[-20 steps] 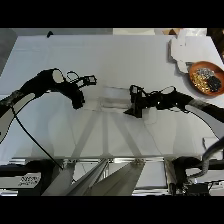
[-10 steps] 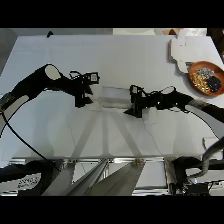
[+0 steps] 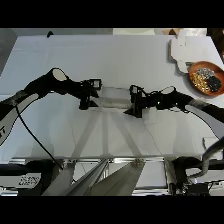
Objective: Fold the box and place the chain.
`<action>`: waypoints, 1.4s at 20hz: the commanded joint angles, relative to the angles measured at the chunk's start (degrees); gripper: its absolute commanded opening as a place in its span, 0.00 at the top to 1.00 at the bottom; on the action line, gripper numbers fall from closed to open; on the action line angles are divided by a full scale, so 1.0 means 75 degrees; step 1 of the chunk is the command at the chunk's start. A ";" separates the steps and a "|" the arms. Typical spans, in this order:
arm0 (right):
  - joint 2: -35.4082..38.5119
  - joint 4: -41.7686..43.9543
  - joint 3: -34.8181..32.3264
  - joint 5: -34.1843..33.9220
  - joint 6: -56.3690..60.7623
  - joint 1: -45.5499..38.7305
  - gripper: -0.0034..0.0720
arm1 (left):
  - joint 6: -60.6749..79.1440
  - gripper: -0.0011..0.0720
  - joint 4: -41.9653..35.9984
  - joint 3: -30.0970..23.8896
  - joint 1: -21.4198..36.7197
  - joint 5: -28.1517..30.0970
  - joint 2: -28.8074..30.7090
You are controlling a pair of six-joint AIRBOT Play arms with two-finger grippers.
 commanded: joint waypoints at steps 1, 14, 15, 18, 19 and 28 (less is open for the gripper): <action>0.0006 0.0003 0.0009 0.0003 0.0003 0.0003 0.35 | 0.0484 0.37 -0.0315 -0.0006 0.0009 -0.0227 -0.0216; 0.0006 0.0003 0.0009 0.0003 0.0003 0.0003 0.35 | 0.0624 0.61 -0.0469 -0.0006 -0.0003 -0.0119 -0.0315; 0.0006 0.0003 0.0009 0.0003 0.0003 0.0003 0.35 | 0.0624 0.61 -0.0469 -0.0006 -0.0006 -0.0117 -0.0341; 0.0006 0.0003 0.0009 0.0003 0.0003 0.0003 0.35 | 0.0595 0.61 -0.0650 -0.0006 -0.0009 -0.0154 -0.0358; 0.0006 0.0003 0.0009 0.0003 0.0003 0.0003 0.35 | 0.0597 0.61 -0.0766 -0.0006 -0.0009 -0.0154 -0.0358; 0.0006 0.0003 0.0009 0.0003 0.0003 0.0003 0.35 | 0.0595 0.95 -0.0836 -0.0006 -0.0017 -0.0268 -0.0379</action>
